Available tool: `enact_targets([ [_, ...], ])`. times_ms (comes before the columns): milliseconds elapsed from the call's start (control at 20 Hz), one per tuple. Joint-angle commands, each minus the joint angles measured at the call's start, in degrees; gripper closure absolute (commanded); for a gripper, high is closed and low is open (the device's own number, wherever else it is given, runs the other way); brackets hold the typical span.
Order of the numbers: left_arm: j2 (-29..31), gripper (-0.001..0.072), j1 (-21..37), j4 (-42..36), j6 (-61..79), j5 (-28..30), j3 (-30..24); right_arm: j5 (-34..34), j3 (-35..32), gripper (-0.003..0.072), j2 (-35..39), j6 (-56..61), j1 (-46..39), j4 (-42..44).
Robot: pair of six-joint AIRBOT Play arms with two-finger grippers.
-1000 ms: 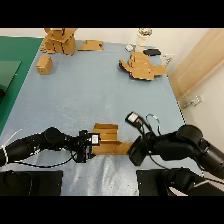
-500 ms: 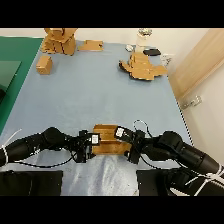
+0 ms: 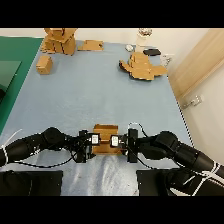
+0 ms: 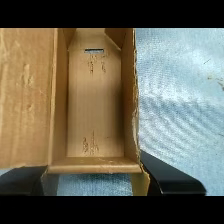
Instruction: Fold the box.
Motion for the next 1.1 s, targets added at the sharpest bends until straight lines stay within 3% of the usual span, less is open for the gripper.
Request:
enact_targets([
  [0, 0.0, 0.0169, 0.0, 0.0, 0.0, 0.0, 0.0, 0.6, 0.0, 0.0372, -0.1, -8.0, 0.0, 4.3],
  [50, 0.0, 0.0169, 0.0, 0.0, 0.0, 0.0, 0.0, 0.5, 0.0, 0.0467, -0.1, -9.2, 0.0, 4.9],
  [100, 0.0, 0.0169, 0.0, 0.0, 0.0, 0.0, 0.0, 0.6, 0.0, 0.0484, -0.1, -9.7, 0.0, 5.8],
  [900, 0.0, 0.0169, 0.0, 0.0, 0.0, 0.0, 0.0, 5.4, 0.0, 0.0519, -3.9, -11.6, 0.1, 13.7],
  [950, 0.0, 0.0169, 0.0, 0.0, 0.0, 0.0, 0.0, 5.5, 0.0, 0.0496, -4.1, -11.6, 0.1, 13.7],
  [1050, 0.0, 0.0169, 0.0, 0.0, 0.0, 0.0, 0.0, 6.1, 0.0, 0.0139, -4.4, -11.6, 0.1, 13.7],
])
